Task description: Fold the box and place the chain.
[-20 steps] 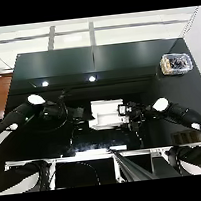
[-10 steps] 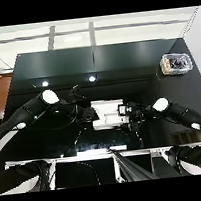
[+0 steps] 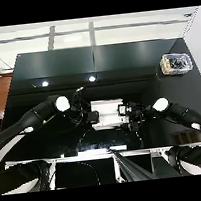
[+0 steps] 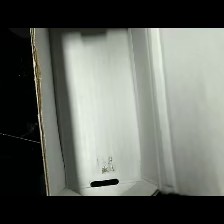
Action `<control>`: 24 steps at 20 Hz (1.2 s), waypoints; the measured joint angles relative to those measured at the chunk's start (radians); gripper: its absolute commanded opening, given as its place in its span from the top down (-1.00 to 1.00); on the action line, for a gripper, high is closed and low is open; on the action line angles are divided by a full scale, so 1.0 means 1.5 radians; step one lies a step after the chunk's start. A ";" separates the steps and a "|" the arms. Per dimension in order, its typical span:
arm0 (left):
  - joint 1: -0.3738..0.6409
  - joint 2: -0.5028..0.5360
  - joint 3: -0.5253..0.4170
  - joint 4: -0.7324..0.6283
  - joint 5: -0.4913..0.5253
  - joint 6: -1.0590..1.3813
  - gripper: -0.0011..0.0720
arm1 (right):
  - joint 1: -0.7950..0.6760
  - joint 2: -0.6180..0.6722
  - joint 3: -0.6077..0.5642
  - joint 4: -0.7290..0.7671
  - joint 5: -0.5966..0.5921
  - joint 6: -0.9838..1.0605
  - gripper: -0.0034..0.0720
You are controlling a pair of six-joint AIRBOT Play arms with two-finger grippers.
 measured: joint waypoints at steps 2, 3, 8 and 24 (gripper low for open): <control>-0.022 -0.006 0.016 0.051 0.000 -0.049 -0.34 | 0.000 0.000 0.000 0.000 0.000 0.000 -0.21; -0.032 -0.008 0.025 0.077 0.001 -0.075 -0.34 | 0.000 0.000 0.000 0.000 0.000 0.000 -0.21; -0.075 -0.014 0.058 0.194 -0.031 -0.214 -0.34 | 0.000 0.000 0.000 0.000 0.000 0.000 -0.21; -0.140 -0.109 0.151 0.285 -0.082 -0.372 0.90 | 0.000 0.000 0.000 0.000 -0.001 0.000 -0.21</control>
